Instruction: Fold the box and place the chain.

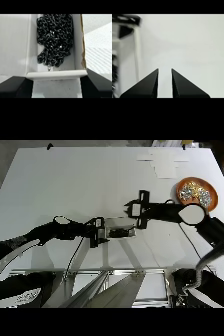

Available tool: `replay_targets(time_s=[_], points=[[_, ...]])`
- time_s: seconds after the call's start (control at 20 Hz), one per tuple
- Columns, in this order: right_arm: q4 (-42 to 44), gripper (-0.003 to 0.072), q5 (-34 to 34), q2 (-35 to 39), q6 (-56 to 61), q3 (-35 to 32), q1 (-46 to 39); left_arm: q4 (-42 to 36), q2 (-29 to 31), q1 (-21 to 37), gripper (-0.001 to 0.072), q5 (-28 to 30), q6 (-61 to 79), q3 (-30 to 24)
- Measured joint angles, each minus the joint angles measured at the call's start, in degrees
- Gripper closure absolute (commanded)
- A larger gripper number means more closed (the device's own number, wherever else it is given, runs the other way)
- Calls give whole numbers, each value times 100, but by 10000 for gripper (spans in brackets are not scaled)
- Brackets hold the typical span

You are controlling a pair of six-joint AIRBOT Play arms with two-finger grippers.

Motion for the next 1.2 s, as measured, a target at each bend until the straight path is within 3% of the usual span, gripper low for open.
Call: replay_targets(time_s=[0.25, 0.35, 0.4, 0.45, 0.5, 0.85, 1.2], points=[[-1043, 628, 693, -107, -28, -26, -1014, 0, 0, 0, 642, 0, 0, 0], [-1255, 622, 907, -334, -39, -52, -1196, 2, 0, 0, 642, 0, 2, 0], [-1344, 577, 1010, -496, -44, -68, -1261, 2, 0, 0, 642, 0, 0, 0], [-1392, 450, 1051, -645, -44, -74, -1300, 2, 0, 0, 642, 0, 2, 0], [-1440, 396, 1088, -789, -44, -81, -1331, 2, 0, 0, 642, 0, 2, 0], [-1735, 418, 1185, -1681, -76, -96, -1401, 0, 0, 0, 642, 0, 2, 0], [-1956, 470, 1193, -1956, -317, -96, -1403, 0, 0, 0, 642, 0, 2, 0]])
